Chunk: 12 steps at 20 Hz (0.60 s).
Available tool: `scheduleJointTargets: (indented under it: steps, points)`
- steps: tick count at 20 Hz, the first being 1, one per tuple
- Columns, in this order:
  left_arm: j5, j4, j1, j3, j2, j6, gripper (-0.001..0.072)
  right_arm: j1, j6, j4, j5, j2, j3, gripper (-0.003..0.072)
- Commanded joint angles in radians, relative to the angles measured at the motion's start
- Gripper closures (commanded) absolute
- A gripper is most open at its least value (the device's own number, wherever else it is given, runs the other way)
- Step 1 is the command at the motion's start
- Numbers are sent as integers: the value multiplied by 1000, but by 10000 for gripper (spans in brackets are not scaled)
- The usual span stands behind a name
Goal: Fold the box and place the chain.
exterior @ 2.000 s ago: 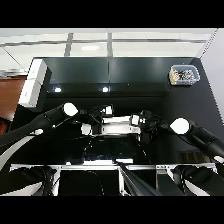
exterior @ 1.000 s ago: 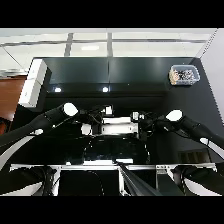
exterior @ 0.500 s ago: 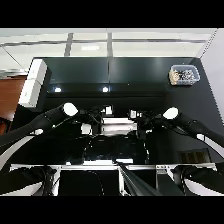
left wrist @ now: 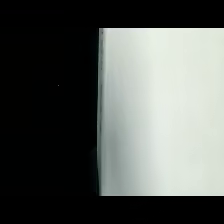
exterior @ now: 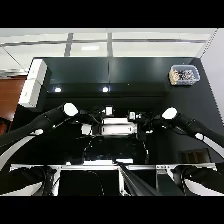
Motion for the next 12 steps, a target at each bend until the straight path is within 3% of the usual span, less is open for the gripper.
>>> scheduleJointTargets:
  steps: [1, 12]
  points:
    - [1, 0, -1, 0, 0, 1, 686, 1, 5, 0, -6, -1, 1, -10]
    - [1, 0, -1, 0, 0, 1, 686, 19, 26, -41, -11, -5, 2, -9]
